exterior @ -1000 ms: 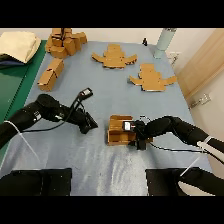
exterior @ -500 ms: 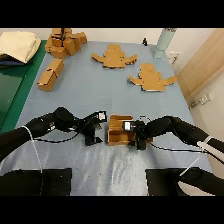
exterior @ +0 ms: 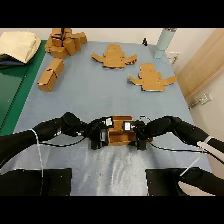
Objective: Fold the box.
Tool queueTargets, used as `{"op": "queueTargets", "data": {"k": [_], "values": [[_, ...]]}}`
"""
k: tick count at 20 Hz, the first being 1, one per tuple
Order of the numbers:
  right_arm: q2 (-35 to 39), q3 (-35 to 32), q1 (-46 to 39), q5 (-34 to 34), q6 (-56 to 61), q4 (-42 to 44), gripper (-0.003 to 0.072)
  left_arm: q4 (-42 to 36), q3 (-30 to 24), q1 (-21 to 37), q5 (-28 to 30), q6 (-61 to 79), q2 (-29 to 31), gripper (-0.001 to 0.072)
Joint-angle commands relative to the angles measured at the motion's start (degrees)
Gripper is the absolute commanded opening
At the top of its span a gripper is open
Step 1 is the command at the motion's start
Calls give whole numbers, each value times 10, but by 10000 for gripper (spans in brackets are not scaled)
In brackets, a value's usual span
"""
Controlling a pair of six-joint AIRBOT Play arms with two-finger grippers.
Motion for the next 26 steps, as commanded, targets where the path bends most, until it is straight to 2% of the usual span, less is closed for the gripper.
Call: {"op": "queueTargets", "data": {"k": [1, 5, 11, 16, 22, 26], "values": [[0, 0, 0, 1, 1, 1, 460, -13, 0, -23, 8, 0, -5, 701], [0, 0, 0, 1, 1, 1, 459, -14, 1, -36, 49, -8, -10, 702], [0, 0, 0, 1, 1, 1, 459, -2, 1, -22, 51, -22, -11, 701], [0, 0, 0, 1, 1, 1, 460, 26, 1, -2, 20, -21, -6, 701], [0, 0, 0, 1, 1, 1, 460, 37, 1, 19, 16, -21, 7, 701], [0, 0, 0, 1, 1, 1, 459, 37, 1, 14, -15, -21, 8, 701]]}}
